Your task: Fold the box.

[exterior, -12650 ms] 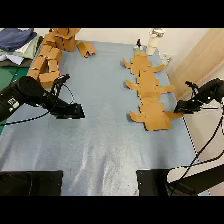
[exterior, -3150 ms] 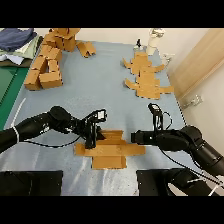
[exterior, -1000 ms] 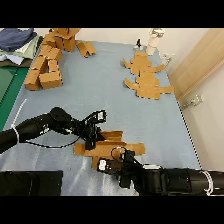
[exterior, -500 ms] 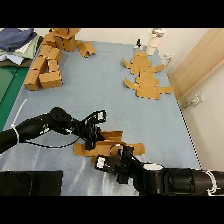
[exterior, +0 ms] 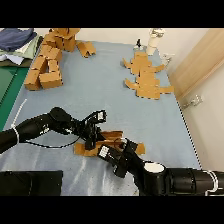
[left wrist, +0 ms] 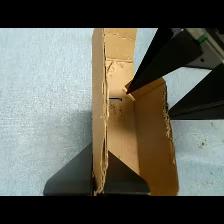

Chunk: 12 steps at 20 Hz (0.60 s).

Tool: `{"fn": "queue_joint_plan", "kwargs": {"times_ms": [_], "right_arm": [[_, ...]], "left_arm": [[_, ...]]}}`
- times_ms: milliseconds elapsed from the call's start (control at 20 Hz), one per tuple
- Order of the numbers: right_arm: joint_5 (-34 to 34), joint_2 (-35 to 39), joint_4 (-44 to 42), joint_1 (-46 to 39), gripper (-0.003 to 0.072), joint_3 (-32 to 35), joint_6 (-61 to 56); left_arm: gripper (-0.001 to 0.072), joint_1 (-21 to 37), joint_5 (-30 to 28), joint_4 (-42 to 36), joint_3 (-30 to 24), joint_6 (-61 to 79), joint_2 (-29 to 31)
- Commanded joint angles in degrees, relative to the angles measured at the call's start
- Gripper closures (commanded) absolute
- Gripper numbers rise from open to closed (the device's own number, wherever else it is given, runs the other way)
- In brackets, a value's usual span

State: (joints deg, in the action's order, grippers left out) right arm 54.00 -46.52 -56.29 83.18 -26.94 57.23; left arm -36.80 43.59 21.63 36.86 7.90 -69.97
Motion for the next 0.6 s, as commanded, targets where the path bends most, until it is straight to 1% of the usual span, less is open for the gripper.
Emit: {"fn": "queue_joint_plan", "kwargs": {"times_ms": [0,50,100,250,350,400,450,550], "right_arm": [[2.03,0.04,0.55,0.0,0.0157,0.0,-1.36],[1.92,0.04,0.55,0.0,0.0149,0.0,-1.36],[1.88,0.04,0.92,0.0,0.0112,0.0,-1.31],[1.55,0.04,1.84,0.0,0.0111,0.0,-1.18],[1.53,0.04,1.51,0.0,0.011,0.0,1.27],[1.4,-0.09,1.49,-0.07,0.0083,0.07,1.31],[1.77,-0.22,1.2,-0.44,-0.0034,0.26,1.4],[1.31,-0.04,-4.5,-1.49,-0.0034,0.52,10.82]], "left_arm": [[0.0696,-0.02,0.02,0.02,-0.02,0.0,-0.02],[0.0695,0.0,0.0,0.02,-0.02,0.02,-0.02],[0.0695,0.0,0.0,0.02,-0.02,0.02,-0.02],[0.0695,-0.02,0.02,0.02,-0.02,0.02,-0.02],[0.0695,0.0,0.0,0.02,-0.02,0.02,-0.02],[0.0695,0.0,0.0,0.02,-0.02,0.02,-0.02],[0.0695,0.0,0.04,0.02,-0.02,0.02,-0.02],[0.0695,0.0,-0.02,0.02,-0.02,0.0,-0.02]]}}
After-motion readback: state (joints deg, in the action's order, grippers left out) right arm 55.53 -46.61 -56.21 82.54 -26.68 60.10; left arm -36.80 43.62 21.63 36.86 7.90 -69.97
